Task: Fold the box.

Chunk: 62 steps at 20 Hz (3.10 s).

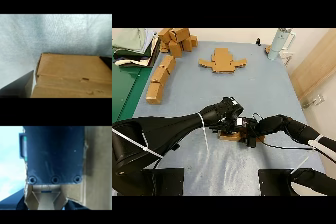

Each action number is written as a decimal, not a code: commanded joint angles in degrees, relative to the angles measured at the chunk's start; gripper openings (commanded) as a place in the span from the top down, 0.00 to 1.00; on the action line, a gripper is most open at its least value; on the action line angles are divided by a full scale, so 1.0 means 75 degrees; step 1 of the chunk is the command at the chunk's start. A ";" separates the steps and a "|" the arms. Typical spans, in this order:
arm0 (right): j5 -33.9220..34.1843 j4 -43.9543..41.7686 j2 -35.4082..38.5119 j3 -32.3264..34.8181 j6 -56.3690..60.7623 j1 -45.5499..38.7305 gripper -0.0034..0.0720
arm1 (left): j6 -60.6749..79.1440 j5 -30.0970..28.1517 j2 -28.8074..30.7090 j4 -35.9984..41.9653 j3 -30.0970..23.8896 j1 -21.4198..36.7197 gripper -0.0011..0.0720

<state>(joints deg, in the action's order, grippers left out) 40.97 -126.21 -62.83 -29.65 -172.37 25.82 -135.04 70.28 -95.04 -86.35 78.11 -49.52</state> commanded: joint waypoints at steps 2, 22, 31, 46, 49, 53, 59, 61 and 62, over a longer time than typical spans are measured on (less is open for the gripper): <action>-0.0023 -0.0003 0.0000 -0.0003 0.0052 0.0000 0.21 | 0.0082 0.1005 0.0020 0.0087 0.0178 0.0055 0.32; -0.0023 -0.0003 0.0000 -0.0003 0.0052 0.0000 0.21 | 0.2713 0.2451 0.0017 0.2804 0.0801 0.2562 0.32; -0.0023 -0.0003 0.0000 -0.0006 0.0050 0.0000 0.21 | 0.7105 0.3112 0.0017 0.3048 0.0799 0.4001 0.96; -0.0023 -0.0003 0.0000 -0.0003 0.0052 0.0000 0.21 | 1.7296 -0.3354 0.4517 0.5263 -0.5540 0.3570 0.37; -0.0023 -0.0003 0.0000 -0.0003 0.0052 0.0000 0.21 | 2.0006 -0.4060 0.3908 0.7163 -0.5849 0.3567 0.03; -0.0023 -0.0003 0.0000 -0.0003 0.0050 0.0000 0.21 | 2.1312 -0.4552 0.2967 0.8609 -0.5735 0.3564 0.03; -0.0023 -0.0003 0.0000 -0.0006 0.0052 0.0000 0.21 | 2.1498 -0.4252 0.2463 0.8737 -0.5173 0.3567 0.03; -0.0023 -0.0003 0.0000 -0.0006 0.0052 0.0000 0.21 | 2.1828 -0.3710 0.2463 0.8740 -0.5071 0.3567 0.03; -0.0023 -0.0003 0.0000 -0.0003 0.0052 0.0000 0.21 | 2.1872 -0.3666 0.2457 0.8737 -0.5071 0.3567 0.03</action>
<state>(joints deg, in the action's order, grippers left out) 40.82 -126.13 -62.83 -29.69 -172.00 25.78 26.06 39.86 -76.01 -21.96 39.11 -22.76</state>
